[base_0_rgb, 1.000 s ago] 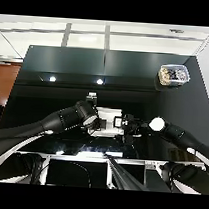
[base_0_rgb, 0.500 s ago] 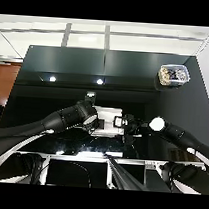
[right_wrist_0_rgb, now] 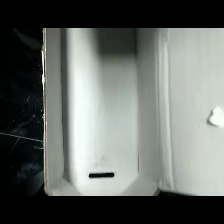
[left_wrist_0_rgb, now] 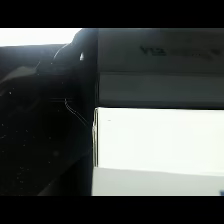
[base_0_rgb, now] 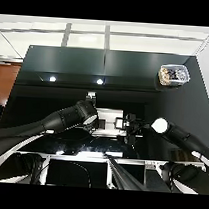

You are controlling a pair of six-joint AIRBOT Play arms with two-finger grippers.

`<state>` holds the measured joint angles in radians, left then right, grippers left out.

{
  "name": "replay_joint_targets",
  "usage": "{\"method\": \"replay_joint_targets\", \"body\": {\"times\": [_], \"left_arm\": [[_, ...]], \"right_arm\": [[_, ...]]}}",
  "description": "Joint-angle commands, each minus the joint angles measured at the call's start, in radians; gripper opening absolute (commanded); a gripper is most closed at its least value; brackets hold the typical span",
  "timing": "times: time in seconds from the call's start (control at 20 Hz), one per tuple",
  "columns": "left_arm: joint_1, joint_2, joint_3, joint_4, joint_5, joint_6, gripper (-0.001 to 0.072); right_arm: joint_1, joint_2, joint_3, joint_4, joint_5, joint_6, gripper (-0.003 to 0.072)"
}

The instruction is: Fold the box and place the chain.

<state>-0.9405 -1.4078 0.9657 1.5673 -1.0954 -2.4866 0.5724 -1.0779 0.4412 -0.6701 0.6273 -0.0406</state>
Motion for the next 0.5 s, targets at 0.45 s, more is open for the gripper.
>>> {"method": "replay_joint_targets", "body": {"times": [0.45], "left_arm": [[0.000, 0.001, 0.001, 0.010, -0.017, 0.029, 0.0025]], "right_arm": [[-0.034, 0.077, 0.000, -0.129, 0.101, 0.107, 0.0607]]}}
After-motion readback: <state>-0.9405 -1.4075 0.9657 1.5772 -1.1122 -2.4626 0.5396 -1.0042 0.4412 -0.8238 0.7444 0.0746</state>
